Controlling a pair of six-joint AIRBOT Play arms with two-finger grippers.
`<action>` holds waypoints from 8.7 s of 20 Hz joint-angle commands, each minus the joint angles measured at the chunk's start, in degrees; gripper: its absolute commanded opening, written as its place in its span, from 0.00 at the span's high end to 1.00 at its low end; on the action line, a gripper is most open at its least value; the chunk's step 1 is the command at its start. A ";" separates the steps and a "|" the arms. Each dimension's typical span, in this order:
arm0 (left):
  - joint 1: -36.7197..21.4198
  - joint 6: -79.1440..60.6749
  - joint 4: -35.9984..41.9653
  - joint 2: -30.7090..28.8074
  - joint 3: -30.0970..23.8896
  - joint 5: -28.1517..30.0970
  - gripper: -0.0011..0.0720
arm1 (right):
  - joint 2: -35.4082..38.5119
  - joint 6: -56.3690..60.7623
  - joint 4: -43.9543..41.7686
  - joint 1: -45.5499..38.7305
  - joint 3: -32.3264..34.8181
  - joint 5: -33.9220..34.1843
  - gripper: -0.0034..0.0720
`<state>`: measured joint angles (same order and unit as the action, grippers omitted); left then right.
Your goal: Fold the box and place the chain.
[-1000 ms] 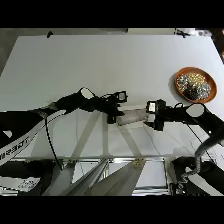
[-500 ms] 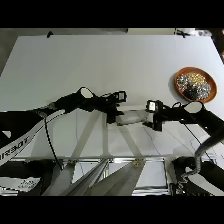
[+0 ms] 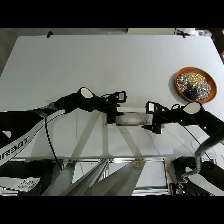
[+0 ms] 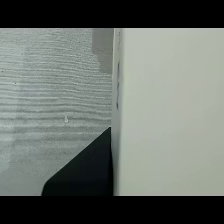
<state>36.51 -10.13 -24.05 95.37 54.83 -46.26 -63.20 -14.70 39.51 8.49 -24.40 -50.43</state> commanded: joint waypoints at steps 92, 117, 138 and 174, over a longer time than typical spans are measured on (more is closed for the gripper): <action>0.02 0.04 0.02 0.04 0.00 -0.04 0.97 | -6.36 -3.34 7.52 0.90 -4.28 0.59 0.35; 0.02 0.28 0.00 0.04 0.00 -1.36 0.97 | -6.34 -3.37 6.84 0.92 -4.28 0.11 0.35; -4.81 19.06 -8.90 -17.20 0.02 -28.41 0.98 | -6.34 -3.37 6.84 0.92 -4.28 0.11 0.35; 2.69 39.80 -28.50 -23.47 0.00 -12.66 0.98 | -6.34 -3.37 6.84 0.92 -4.28 0.13 0.35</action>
<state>39.24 29.15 -47.03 73.54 54.81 -50.24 -69.56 -18.11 46.41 9.39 -28.69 -50.33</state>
